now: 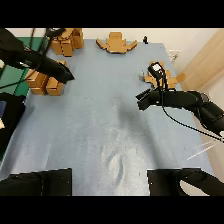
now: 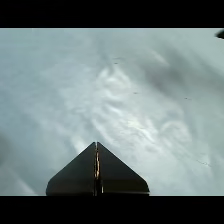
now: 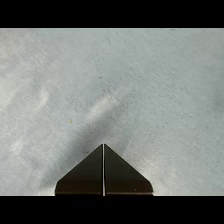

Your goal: Fold the box.

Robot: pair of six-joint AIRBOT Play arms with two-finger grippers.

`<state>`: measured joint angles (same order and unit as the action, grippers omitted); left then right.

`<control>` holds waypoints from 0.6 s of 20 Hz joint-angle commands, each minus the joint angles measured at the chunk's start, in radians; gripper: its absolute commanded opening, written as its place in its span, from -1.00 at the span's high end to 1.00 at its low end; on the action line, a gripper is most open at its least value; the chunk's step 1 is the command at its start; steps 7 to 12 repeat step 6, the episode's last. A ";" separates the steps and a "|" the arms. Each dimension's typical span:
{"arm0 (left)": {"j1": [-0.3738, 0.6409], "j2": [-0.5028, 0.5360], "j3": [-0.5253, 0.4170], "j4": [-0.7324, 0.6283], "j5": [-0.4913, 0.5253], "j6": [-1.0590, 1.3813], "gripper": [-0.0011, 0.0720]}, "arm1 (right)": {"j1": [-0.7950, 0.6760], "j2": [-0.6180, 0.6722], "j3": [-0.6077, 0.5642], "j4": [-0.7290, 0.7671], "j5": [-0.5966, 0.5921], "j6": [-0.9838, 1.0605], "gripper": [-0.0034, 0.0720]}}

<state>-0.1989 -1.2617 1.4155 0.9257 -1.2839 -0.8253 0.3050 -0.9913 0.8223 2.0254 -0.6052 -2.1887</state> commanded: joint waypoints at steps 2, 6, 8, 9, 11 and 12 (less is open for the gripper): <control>-0.114 0.016 -0.020 -0.007 -0.019 -0.065 0.93 | 0.000 -0.001 0.001 0.001 -0.006 0.000 0.89; -0.119 0.015 -0.020 -0.009 -0.034 -0.065 0.93 | 0.000 -0.001 0.001 0.001 -0.006 0.000 0.89; -0.119 0.015 -0.020 -0.009 -0.034 -0.065 0.93 | 0.000 -0.001 0.001 0.001 -0.006 0.000 0.89; -0.119 0.015 -0.020 -0.009 -0.034 -0.065 0.93 | 0.000 -0.001 0.001 0.001 -0.006 0.000 0.89; -0.119 0.015 -0.020 -0.009 -0.034 -0.065 0.93 | 0.000 -0.001 0.001 0.001 -0.006 0.000 0.89; -0.119 0.015 -0.020 -0.009 -0.034 -0.065 0.93 | 0.000 -0.001 0.001 0.001 -0.006 0.000 0.89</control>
